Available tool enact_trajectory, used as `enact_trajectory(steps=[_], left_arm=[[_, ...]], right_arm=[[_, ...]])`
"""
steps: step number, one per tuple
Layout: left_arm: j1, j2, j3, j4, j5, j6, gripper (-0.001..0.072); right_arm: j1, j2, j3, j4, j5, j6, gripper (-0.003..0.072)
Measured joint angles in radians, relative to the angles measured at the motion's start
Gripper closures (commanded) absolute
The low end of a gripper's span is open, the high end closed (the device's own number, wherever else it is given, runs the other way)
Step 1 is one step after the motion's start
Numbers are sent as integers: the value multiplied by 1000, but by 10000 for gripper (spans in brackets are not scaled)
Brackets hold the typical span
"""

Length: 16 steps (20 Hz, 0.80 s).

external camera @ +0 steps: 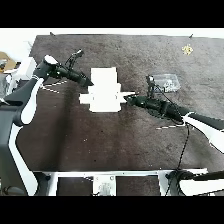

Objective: Fold the box and place the chain.

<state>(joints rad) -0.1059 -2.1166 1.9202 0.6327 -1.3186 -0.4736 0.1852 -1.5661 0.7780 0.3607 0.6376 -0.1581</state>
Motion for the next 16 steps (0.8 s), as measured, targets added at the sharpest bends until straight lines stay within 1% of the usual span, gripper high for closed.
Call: enact_trajectory(steps=[4,5,8,9,10,11,12,13,15,16], left_arm=[[-3,-59,26,-88,-87,-27,282],[-3,-70,29,-103,-105,-34,299],[-2,-89,34,-142,-138,-43,303],[-2,-92,34,-155,-145,-44,410],[-2,-95,35,-164,-151,-44,481],[-2,-96,35,-171,-154,-50,613],[-2,-97,35,-177,-158,-50,679],[-2,-98,35,-183,-166,-51,698],[-3,-99,35,-189,-179,-55,699],[-3,-100,35,-189,-179,-58,699]], right_arm=[[0,0,0,2,4,-6,688],[0,0,0,2,5,-6,688],[0,0,0,2,5,-7,687],[0,0,0,2,5,-7,688],[0,0,0,2,5,-7,688],[0,0,0,2,5,-7,688],[0,0,0,2,5,-8,687],[0,0,0,2,5,-8,687],[0,0,0,1,4,-8,687],[0,0,0,2,5,-8,622]])
